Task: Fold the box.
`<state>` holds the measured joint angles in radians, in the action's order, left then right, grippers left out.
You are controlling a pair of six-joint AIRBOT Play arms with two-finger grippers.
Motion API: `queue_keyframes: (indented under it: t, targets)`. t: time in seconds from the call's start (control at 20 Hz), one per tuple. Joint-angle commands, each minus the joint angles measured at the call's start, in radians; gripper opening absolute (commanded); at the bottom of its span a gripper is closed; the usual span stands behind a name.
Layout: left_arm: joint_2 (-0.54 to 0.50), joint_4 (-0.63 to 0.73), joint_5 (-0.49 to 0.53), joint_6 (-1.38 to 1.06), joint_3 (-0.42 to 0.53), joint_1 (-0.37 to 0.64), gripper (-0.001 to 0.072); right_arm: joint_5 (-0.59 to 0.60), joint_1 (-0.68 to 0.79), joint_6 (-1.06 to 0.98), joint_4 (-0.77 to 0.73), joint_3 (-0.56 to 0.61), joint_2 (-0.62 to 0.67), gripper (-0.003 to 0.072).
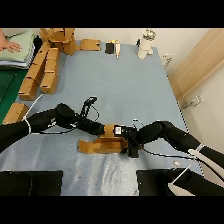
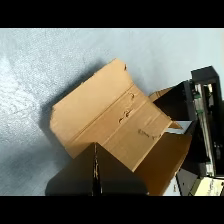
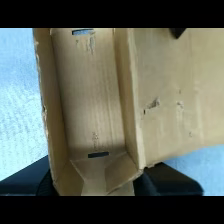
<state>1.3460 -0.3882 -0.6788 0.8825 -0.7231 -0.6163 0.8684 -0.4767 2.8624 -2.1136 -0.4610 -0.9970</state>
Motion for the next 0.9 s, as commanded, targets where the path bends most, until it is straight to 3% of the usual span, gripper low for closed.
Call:
queue_keyframes:
  t: [0.0, 0.25, 0.45, 0.6, 0.65, 0.7, 0.75, 0.85]
  targets:
    - [0.005, -0.002, -0.008, -0.005, -0.001, 0.001, 0.0011, -0.005, 0.001, -0.001, 0.001, -0.001, 0.001, 0.0505]
    - [-0.084, -0.048, -0.151, -0.181, 0.003, 0.061, 0.001, -0.003, 0.001, -0.001, 0.0, -0.001, 0.001, 0.0505]
    - [-0.286, -0.207, -0.231, -0.319, 0.048, 0.103, 0.001, -0.003, 0.001, -0.001, 0.001, -0.001, 0.001, 0.0504]
    - [-0.415, -0.37, -0.304, -0.478, 0.071, 0.072, 0.0015, -0.003, 0.001, -0.001, 0.001, -0.001, 0.001, 0.0505]
    - [-0.434, -0.397, -0.316, -0.521, 0.082, 0.054, 0.0163, -0.003, 0.001, -0.001, 0.001, -0.001, 0.001, 0.0505]
    - [-0.438, -0.418, -0.314, -0.554, 0.094, 0.034, 0.0589, -0.003, 0.001, -0.001, 0.001, -0.001, 0.001, 0.0505]
    - [-0.431, -0.442, -0.311, -0.597, 0.106, 0.012, 0.0699, -0.003, 0.001, -0.001, 0.001, -0.001, 0.001, 0.0505]
    - [-0.401, -0.453, -0.291, -0.667, 0.124, -0.026, 0.07, -0.003, 0.001, -0.001, 0.001, -0.001, 0.001, 0.0505]
